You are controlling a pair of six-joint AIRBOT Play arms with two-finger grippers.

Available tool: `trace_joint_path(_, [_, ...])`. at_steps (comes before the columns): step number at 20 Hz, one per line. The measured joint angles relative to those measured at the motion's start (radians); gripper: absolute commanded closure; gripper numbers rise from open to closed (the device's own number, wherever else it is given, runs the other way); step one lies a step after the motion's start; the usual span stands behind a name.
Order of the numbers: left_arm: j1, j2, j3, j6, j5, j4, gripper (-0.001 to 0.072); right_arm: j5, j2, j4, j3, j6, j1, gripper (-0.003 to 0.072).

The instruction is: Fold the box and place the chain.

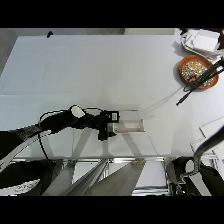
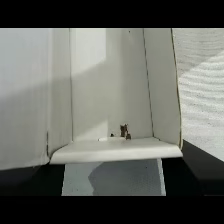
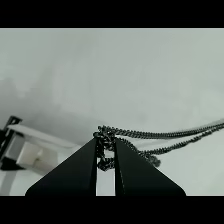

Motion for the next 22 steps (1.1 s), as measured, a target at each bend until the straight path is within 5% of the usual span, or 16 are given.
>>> trace_joint_path(5, [0.0,0.0,0.0,0.0,0.0,0.0,0.0399,0.036,0.04,0.05,-0.144,0.0,0.175,0.067])
trace_joint_path(11, [0.0,0.0,0.0,0.0,0.0,0.0,0.0399,-0.098,0.07,0.024,-0.317,0.014,0.461,0.067])
trace_joint_path(22, [0.0,0.0,0.0,0.0,0.0,0.0,0.0399,-0.257,0.08,0.013,-0.386,0.066,0.673,0.067])
